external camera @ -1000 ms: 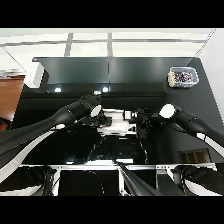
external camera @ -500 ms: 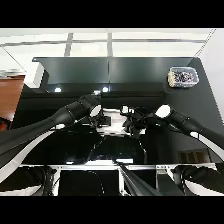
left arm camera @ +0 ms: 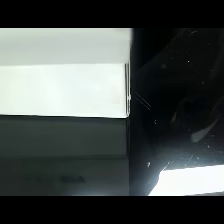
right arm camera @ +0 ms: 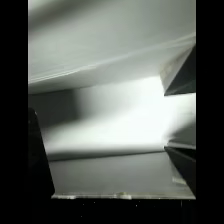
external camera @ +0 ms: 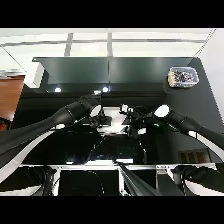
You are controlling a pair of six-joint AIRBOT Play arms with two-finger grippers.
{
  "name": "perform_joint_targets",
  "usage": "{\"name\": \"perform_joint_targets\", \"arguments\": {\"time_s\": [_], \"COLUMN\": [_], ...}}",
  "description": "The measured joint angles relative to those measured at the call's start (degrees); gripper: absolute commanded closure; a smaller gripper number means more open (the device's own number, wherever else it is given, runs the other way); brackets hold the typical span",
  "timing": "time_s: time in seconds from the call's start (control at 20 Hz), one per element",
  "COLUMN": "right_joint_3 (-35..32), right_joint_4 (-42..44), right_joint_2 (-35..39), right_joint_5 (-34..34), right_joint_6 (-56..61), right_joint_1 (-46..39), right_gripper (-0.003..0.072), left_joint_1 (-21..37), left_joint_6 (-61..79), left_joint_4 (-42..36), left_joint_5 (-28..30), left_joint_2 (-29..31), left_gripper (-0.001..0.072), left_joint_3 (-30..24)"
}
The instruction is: Fold the box and place the chain.
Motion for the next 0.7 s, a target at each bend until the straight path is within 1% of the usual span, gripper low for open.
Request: {"name": "perform_joint_targets", "arguments": {"time_s": [0.05, 0.1, 0.2, 0.35, 0.5, 0.55, 0.7], "right_joint_3": [0.0, 0.0, 0.2, 1.4, 2.5, 2.6, 0.7], "right_joint_4": [0.0, -0.3, -1.7, -4.7, -7.3, -7.6, -8.8], "right_joint_2": [0.0, 0.1, 0.9, 4.6, 9.2, 10.1, 11.3], "right_joint_5": [0.1, 0.4, 1.4, 6.4, 12.6, 13.5, 12.6], "right_joint_6": [0.2, 0.3, 2.4, 9.9, 19.0, 22.3, 37.0], "right_joint_1": [0.0, -0.1, -0.8, -5.2, -15.0, -18.8, -29.9], "right_gripper": [0.0607, 0.0675, 0.0675, 0.0676, 0.0675, 0.0675, 0.0675], "left_joint_1": [0.0, 0.0, 0.0, 0.2, 0.7, 0.8, 1.1], "left_joint_6": [-0.2, -0.1, -0.1, -0.7, -1.6, -1.7, -2.0], "left_joint_4": [0.0, 0.0, -0.2, 0.1, 0.3, 0.4, 0.5], "left_joint_5": [-0.1, 0.3, 0.3, 1.0, 2.0, 2.4, 2.8], "left_joint_2": [0.0, 0.0, 0.0, 0.0, 0.0, 0.0, -0.1], "left_gripper": [0.0683, 0.0683, 0.0684, 0.0684, 0.0684, 0.0684, 0.0684], "left_joint_3": [0.0, 0.0, 0.0, 0.0, 0.0, 0.0, 0.0]}}
